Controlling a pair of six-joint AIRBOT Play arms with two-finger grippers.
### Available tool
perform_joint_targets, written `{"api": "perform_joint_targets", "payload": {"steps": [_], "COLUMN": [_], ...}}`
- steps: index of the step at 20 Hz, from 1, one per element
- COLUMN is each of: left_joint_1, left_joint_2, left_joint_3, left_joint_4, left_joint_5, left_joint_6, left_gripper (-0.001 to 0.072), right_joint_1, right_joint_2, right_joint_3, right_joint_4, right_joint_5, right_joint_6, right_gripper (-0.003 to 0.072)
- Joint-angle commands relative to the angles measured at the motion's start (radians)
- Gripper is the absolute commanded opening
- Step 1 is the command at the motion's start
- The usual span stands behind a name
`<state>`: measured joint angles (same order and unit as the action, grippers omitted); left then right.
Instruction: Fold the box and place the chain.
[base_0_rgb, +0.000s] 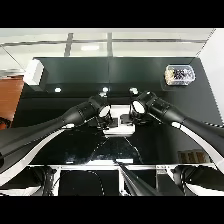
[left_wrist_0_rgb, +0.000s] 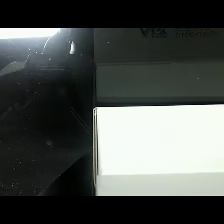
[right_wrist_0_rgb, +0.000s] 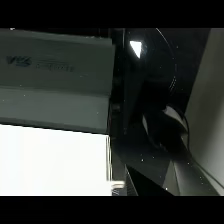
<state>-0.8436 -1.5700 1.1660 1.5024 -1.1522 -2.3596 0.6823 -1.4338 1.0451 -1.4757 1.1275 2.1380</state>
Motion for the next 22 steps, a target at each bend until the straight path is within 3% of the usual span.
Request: {"api": "perform_joint_targets", "payload": {"steps": [1,13,14,15,16,21,22], "left_joint_1": [0.002,0.002,0.002,0.002,0.002,0.002,0.002], "left_joint_2": [0.000,0.000,0.000,0.000,0.000,0.000,0.000], "left_joint_3": [0.000,0.000,0.000,0.000,0.000,0.000,0.000], "left_joint_4": [0.000,0.000,0.000,0.000,0.000,0.000,0.000], "left_joint_5": [-0.001,0.007,0.007,0.008,0.008,0.006,0.006], "left_joint_6": [-0.001,-0.001,-0.001,-0.001,-0.001,-0.001,-0.001], "left_gripper": [0.0027,0.0027,0.0027,0.0027,0.0027,0.0027,0.0027], "right_joint_1": [-0.009,-0.015,-0.015,-0.016,-0.016,-0.019,-0.025], "right_joint_2": [-0.009,-0.045,-0.045,-0.046,-0.046,-0.033,-0.021], "right_joint_3": [0.000,0.000,0.000,0.000,0.000,0.001,0.001], "right_joint_4": [0.012,0.062,0.061,0.058,0.057,0.046,0.050], "right_joint_5": [0.010,-0.009,-0.011,-0.013,-0.015,-0.013,-0.014], "right_joint_6": [0.007,-0.022,-0.023,-0.023,-0.023,-0.025,-0.026], "right_gripper": [0.0301,0.0292,0.0111,0.0021,0.0014,0.0038,0.0223]}}
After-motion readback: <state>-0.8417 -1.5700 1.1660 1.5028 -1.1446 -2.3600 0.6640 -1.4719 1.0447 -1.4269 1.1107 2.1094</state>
